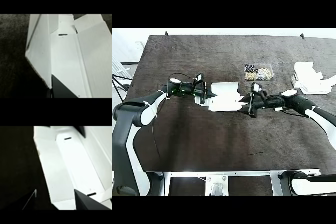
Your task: Fold the box and place the chain.
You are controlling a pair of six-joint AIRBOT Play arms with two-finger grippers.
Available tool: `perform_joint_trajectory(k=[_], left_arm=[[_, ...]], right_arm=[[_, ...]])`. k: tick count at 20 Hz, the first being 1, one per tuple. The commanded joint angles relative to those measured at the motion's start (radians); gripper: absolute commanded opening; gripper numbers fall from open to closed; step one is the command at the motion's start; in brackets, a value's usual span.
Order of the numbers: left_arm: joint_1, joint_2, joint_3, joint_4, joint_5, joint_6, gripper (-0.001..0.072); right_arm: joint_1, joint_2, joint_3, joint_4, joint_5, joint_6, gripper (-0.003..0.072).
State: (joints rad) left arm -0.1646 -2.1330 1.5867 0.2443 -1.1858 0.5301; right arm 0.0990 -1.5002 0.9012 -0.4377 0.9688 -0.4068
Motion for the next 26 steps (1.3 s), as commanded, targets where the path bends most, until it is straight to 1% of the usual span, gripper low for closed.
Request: perform_joint_trajectory(k=[1, 3, 10, 12, 14, 15, 16, 17, 26], left_arm=[[0.0, -0.001, 0.001, -0.003, 0.0, 0.0, 0.0022], [0.0, -0.001, 0.001, -0.003, 0.0, 0.0, 0.0022], [0.0, -0.001, 0.001, -0.006, 0.0, 0.0, 0.0022], [0.0, -0.001, 0.001, -0.006, 0.0, 0.0, 0.0022], [0.0, -0.001, 0.001, -0.006, 0.0, 0.0, 0.0022], [0.0, -0.001, 0.001, -0.006, 0.0, 0.0, 0.0022], [0.0, -0.001, 0.001, -0.006, 0.0, 0.0, 0.0022], [0.0, -0.001, 0.001, -0.006, 0.0, 0.0, 0.0022], [0.0, -0.001, 0.001, -0.006, 0.0, 0.0, 0.0022]], right_arm=[[0.065, 0.001, -0.002, -0.122, -0.109, -0.103, 0.0559], [0.091, 0.001, -0.002, -0.148, -0.155, -0.103, 0.056], [0.145, -0.019, -0.002, -0.139, -0.335, -0.103, 0.0559], [0.143, -0.026, -0.002, -0.091, -0.334, -0.101, 0.0559], [0.135, -0.026, 0.006, 0.004, -0.334, -0.103, 0.0558], [0.132, -0.026, 0.015, 0.021, -0.334, -0.103, 0.0552], [0.129, -0.026, 0.024, 0.031, -0.333, -0.102, 0.0484], [0.123, -0.026, 0.032, 0.031, -0.333, -0.102, 0.0478], [0.098, -0.028, 0.064, 0.061, -0.333, -0.099, 0.0484]])
